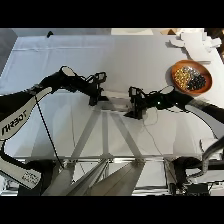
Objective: Fold the box and place the chain.
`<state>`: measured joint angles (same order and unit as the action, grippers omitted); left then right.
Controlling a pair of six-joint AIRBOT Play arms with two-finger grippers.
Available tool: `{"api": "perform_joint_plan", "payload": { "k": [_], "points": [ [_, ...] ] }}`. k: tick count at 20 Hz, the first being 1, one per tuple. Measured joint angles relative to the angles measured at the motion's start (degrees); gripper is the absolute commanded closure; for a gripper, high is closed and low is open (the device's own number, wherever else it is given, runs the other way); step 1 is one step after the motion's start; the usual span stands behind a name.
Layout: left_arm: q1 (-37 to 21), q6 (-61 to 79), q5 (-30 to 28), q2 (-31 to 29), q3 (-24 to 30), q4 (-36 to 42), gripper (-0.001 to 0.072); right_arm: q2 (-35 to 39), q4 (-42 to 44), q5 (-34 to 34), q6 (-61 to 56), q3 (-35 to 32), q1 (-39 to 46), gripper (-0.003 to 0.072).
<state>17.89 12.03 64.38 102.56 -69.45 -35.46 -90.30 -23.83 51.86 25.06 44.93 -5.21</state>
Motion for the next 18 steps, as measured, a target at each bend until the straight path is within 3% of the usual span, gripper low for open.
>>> {"api": "perform_joint_plan", "payload": {
  "k": [18],
  "points": [
    [0.0,-0.07,-0.04,0.0,0.0,0.02,0.0698,-0.74,0.26,-0.28,-1.18,0.11,0.0,0.003]
  ]
}}
